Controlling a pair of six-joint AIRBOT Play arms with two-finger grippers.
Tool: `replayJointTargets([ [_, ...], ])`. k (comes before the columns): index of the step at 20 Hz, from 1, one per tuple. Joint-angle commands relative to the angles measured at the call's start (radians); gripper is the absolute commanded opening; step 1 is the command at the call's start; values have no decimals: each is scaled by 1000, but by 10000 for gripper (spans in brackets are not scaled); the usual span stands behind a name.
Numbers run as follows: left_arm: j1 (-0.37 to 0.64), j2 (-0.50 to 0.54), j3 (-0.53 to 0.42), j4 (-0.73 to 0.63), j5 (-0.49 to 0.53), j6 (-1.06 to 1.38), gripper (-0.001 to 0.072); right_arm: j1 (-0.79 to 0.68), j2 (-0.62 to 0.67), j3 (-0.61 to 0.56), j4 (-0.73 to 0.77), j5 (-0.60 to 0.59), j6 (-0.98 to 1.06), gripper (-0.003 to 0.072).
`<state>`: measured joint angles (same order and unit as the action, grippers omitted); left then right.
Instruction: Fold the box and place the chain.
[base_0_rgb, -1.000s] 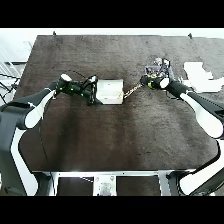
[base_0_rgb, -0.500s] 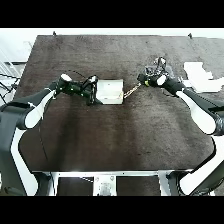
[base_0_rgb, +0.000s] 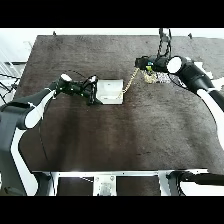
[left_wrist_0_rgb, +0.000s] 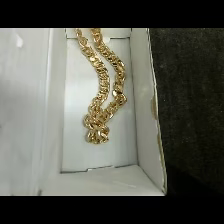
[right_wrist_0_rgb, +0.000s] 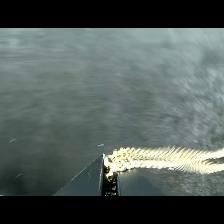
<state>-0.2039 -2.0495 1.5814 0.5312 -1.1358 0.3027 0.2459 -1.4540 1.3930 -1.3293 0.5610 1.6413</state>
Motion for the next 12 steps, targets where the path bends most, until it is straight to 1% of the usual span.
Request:
replayJointTargets([
  [1,0,1,1,0,0,0,491,72,118,0,-71,65,-3,10],
  [5,0,1,1,0,0,0,491,137,168,0,-71,70,-3,10],
  [12,0,1,1,0,0,0,491,248,175,-13,-70,76,5,11],
])
